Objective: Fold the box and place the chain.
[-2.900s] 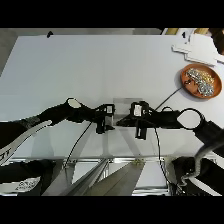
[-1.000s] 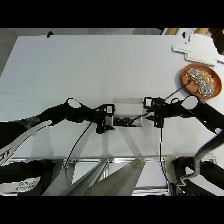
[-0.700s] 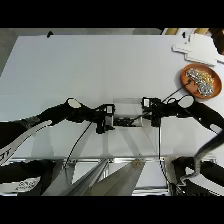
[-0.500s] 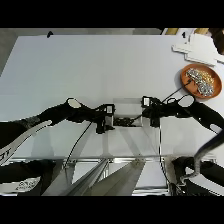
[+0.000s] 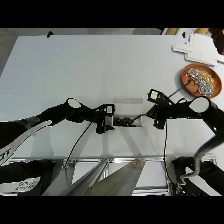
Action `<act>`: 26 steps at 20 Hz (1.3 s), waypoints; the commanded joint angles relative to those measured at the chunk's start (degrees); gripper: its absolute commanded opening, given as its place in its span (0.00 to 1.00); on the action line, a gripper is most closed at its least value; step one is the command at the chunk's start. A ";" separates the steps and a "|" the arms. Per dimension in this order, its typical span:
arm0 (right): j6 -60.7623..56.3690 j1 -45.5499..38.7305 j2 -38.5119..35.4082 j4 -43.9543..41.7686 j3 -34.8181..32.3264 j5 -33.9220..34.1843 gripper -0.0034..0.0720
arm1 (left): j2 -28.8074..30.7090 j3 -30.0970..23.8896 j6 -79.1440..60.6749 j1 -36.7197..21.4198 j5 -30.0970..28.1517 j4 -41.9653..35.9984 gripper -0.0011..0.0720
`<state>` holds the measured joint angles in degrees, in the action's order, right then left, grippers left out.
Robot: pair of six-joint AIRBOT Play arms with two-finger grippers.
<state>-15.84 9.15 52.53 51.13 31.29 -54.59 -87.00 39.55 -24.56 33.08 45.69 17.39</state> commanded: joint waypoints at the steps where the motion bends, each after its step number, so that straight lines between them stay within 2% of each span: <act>1: -6.43 0.09 -7.26 -9.40 -0.02 -4.63 0.07 | 0.00 0.04 -0.02 -0.02 -0.02 0.02 0.22; 4: -6.01 2.03 -8.96 -21.92 -0.02 -4.28 0.07 | 0.00 0.04 -0.02 -0.02 -0.02 0.02 0.22; 5: -5.38 3.91 -8.96 -23.32 -0.02 -3.41 0.07 | 0.00 0.04 -0.02 -0.02 -0.02 0.02 0.22; 12: -5.35 20.79 -8.59 -23.04 -0.02 13.42 0.07 | 0.00 0.04 -0.02 -0.02 -0.02 0.02 0.22; 15: -5.40 22.40 -7.69 -22.71 -0.02 15.08 0.07 | 0.00 0.04 0.00 -0.02 -0.02 0.02 0.22; 17: -7.10 22.38 -4.68 -20.98 -0.02 15.04 0.07 | 0.00 0.04 -0.02 -0.02 -0.02 0.02 0.22; 18: -8.70 22.40 -2.62 -19.61 -0.02 14.99 0.12 | 0.00 0.04 -0.02 -0.02 -0.02 0.02 0.22; 20: -11.50 22.38 0.81 -16.59 -0.02 14.97 0.37 | 0.00 0.04 -0.02 -0.02 -0.02 0.02 0.22; 23: -11.85 20.65 -0.79 -9.03 2.86 11.04 0.39 | 0.00 0.04 0.00 -0.02 -0.02 0.02 0.22; 26: -12.31 13.70 -5.22 -0.17 8.11 5.64 0.38 | 0.00 0.04 -0.02 -0.02 -0.02 0.02 0.22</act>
<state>-27.09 27.38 49.67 42.22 35.81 -44.27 -87.00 39.55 -24.56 33.08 45.69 17.39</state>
